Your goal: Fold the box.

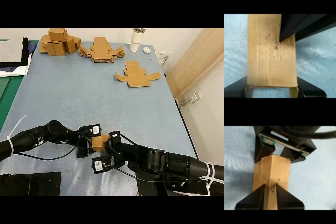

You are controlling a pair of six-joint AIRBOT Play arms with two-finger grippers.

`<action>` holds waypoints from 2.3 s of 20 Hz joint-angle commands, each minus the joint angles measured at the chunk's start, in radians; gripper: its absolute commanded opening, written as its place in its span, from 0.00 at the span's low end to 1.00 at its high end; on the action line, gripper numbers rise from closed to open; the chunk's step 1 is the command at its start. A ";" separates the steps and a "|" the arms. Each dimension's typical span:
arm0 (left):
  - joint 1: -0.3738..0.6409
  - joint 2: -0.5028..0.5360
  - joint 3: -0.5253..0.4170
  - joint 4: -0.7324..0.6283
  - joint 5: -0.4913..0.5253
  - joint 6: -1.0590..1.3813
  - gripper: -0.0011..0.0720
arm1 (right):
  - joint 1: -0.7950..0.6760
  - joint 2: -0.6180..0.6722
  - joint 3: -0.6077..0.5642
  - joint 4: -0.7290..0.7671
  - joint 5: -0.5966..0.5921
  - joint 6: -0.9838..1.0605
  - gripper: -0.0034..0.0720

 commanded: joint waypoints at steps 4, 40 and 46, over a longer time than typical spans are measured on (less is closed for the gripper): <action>0.000 0.000 0.000 0.000 0.000 0.001 0.71 | 0.019 0.001 0.039 -0.007 -0.015 0.003 0.30; 0.000 0.000 0.000 0.000 0.000 0.001 0.71 | 0.037 -0.011 0.063 0.053 -0.093 0.097 0.28; 0.000 0.000 0.000 0.000 0.000 0.001 0.71 | 0.037 0.138 0.125 0.129 -0.252 0.294 0.37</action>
